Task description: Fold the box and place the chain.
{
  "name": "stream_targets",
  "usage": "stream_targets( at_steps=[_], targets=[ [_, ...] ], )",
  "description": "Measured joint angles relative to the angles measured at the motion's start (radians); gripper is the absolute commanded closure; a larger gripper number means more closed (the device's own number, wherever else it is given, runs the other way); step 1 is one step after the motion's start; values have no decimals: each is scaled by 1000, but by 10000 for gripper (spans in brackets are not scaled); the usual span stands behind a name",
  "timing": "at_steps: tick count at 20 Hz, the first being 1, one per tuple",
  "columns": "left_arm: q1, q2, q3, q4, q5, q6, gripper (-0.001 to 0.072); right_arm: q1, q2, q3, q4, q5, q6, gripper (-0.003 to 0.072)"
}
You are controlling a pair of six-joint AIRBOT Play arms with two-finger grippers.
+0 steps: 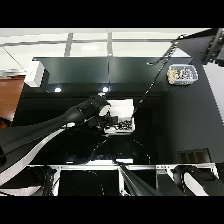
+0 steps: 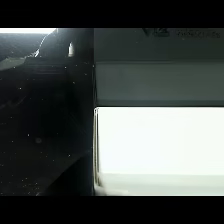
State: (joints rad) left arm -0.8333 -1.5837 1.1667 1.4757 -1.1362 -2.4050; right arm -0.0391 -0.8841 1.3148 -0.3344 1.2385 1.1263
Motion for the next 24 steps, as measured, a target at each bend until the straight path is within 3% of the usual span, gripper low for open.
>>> stream_targets(
  at_steps=[4, 8, 12, 15, 16, 17, 20, 24],
  targets=[
    [0, 0, 0, 0, 0, 0, 683, 168, -11, -61, -144, -39, 63, 672],
    [0, 0, 0, 0, 0, 0, 683, 293, -15, -234, -296, -114, 149, 672],
    [0, 0, 0, 0, 0, 0, 683, 388, -29, -433, -351, -265, 220, 671],
    [0, 0, 0, 0, 0, 0, 683, 447, -75, -519, -365, -351, 251, 668],
    [0, 0, 0, 0, 0, 0, 683, 459, -96, -536, -368, -366, 263, 572],
    [0, 0, 0, 0, 0, 0, 683, 467, -112, -548, -375, -376, 270, 365],
    [0, 0, 0, 0, 1, 0, 683, 466, -137, -564, -404, -386, 282, 351],
    [0, 0, 0, 0, 2, 0, 683, 370, -135, -566, -521, -309, 288, 352]
  ],
)
